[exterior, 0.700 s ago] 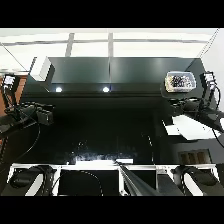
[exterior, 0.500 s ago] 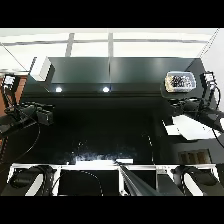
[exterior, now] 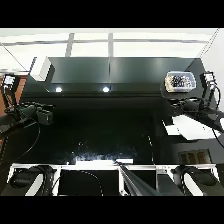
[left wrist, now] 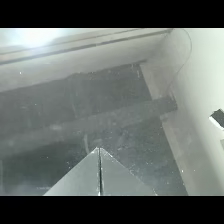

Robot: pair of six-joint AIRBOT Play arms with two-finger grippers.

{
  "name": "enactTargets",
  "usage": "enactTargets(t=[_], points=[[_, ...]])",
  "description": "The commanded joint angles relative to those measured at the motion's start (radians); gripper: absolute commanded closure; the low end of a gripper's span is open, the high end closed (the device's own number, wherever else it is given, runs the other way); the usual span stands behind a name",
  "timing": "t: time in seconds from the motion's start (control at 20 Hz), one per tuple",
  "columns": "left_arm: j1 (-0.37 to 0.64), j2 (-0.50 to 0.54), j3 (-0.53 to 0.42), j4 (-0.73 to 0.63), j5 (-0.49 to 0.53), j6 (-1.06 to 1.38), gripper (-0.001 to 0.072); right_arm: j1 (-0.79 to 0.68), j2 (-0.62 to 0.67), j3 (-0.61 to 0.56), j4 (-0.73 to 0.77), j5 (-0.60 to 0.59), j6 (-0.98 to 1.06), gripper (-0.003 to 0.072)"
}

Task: Fold the box and place the chain.

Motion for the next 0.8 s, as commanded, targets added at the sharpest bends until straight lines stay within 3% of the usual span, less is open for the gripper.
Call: enactTargets(t=[0.0, 0.1, 0.25, 0.35, 0.45, 0.5, 0.65, 0.75], points=[[0.0, 0.001, 0.0, 0.001, 0.037, 0.005, 0.0681, 0.001, 0.001, 0.0, 0.005, 0.0, 0.001, 0.0684], [0.0, -0.001, -0.001, -0.006, 0.113, 0.005, 0.0682, 0.001, 0.001, 0.0, 0.069, -0.045, 0.001, 0.0684], [0.0, -0.005, 0.0, -0.009, 0.304, 0.0, 0.0681, 0.001, 0.001, 0.0, 0.235, -0.166, 0.0, 0.0684], [0.0, -0.006, 0.0, -0.01, 0.374, 0.001, 0.0681, 0.001, 0.0, 0.0, 0.262, -0.351, -0.002, 0.0684], [0.0, -0.016, -0.001, -0.033, 0.447, 0.0, 0.0681, -0.023, -0.035, 0.007, 0.26, -0.636, -0.004, 0.0682], [0.0, -0.029, -0.001, -0.047, 0.466, 0.0, 0.0681, -0.084, -0.083, 0.043, 0.242, -0.675, -0.027, 0.0682], [-0.002, -0.077, -0.001, -0.097, 0.433, 0.0, 0.0682, -0.373, -0.33, 0.295, 0.081, -0.357, -0.026, 0.0677], [-0.006, -0.114, -0.001, -0.131, 0.38, 0.0, 0.0681, -0.579, -0.504, 0.468, -0.036, -0.146, 0.163, 0.0677]])
